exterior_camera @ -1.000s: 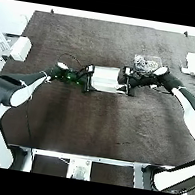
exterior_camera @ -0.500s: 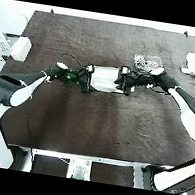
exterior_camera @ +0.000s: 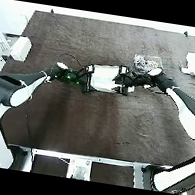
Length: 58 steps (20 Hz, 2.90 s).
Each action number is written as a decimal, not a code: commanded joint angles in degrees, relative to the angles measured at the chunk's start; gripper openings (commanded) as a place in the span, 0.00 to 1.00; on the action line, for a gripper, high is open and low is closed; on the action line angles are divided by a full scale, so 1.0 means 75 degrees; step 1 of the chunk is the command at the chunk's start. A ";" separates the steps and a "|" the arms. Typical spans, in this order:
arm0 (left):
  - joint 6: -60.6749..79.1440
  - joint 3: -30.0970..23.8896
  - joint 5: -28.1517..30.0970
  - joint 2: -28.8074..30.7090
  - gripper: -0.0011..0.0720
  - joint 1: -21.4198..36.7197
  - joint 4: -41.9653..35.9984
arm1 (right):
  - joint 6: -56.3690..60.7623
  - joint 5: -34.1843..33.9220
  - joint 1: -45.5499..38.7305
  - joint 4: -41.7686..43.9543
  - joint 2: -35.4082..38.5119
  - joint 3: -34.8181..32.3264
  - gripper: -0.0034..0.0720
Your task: Fold the box and place the chain.
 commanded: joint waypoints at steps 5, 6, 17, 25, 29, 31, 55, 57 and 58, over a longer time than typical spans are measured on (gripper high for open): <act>-0.0006 -0.0003 -0.0003 -0.0006 0.51 0.0006 -0.0003 | 0.0297 -0.0041 -0.0125 -0.0638 0.0085 0.0020 0.78; -0.0006 -0.0003 -0.0003 -0.0006 0.51 0.0006 -0.0003 | 0.0513 -0.0035 -0.0125 -0.0935 0.0157 0.0020 0.51; -0.0006 -0.0003 -0.0003 -0.0006 0.51 0.0006 -0.0003 | 0.5476 -0.0353 -0.0688 -0.1737 0.1533 0.0023 0.07; -0.0009 -0.0003 -0.0006 -0.0006 0.51 0.0006 -0.0006 | 0.8658 -0.0816 -0.1923 -0.1778 0.1687 -0.0163 0.06; -0.0009 -0.0003 -0.0006 -0.0006 0.51 0.0006 -0.0009 | 0.9058 -0.0799 -0.2057 -0.1778 0.1486 -0.0417 0.06; -0.0006 -0.0003 -0.0006 -0.0006 0.51 0.0006 -0.0009 | 0.9072 -0.0644 -0.1979 -0.1772 0.1145 -0.0466 0.06; -0.0006 -0.0003 -0.0003 -0.0006 0.51 0.0006 -0.0009 | 0.9189 0.0029 -0.0775 -0.0187 0.0714 -0.0286 0.35; -0.0006 -0.0003 0.0000 -0.0006 0.51 0.0006 -0.0009 | 0.9125 0.0023 -0.0775 0.0044 0.0714 -0.0277 0.48; -0.0006 -0.0003 -0.0003 -0.0006 0.51 0.0006 -0.0009 | 0.8915 0.0023 -0.0775 0.0067 0.0714 -0.0274 0.53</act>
